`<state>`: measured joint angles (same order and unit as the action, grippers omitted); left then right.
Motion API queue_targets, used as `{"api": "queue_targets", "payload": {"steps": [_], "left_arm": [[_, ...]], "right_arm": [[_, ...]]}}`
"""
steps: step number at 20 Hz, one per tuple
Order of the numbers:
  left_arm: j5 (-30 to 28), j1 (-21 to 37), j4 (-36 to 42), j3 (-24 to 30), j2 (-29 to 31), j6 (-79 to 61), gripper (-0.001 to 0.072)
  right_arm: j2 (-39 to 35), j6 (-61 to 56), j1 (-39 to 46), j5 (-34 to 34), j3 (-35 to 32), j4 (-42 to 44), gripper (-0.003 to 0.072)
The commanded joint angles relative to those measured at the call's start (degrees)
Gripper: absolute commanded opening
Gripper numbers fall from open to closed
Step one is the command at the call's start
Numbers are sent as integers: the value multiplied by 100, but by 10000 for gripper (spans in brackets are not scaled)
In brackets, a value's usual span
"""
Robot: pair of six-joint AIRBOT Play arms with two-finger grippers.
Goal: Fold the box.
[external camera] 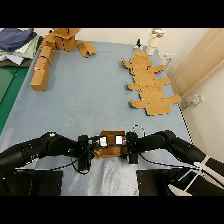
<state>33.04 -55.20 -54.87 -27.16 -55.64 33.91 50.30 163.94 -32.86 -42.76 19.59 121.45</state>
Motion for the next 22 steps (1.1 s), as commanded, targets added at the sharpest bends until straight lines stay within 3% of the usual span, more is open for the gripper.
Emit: {"api": "queue_targets", "payload": {"steps": [1,6,13,22], "left_arm": [[-291,-76,81,-2,-4,4,115],[-514,-85,83,-4,-162,-2,113],[-1360,-92,461,-55,-415,-2,112],[-1342,-483,752,-57,-444,-2,115]], "right_arm": [[0,2,0,2,4,0,519],[0,2,0,2,4,0,519],[0,2,0,2,4,0,519],[0,2,0,2,4,0,519]]}}
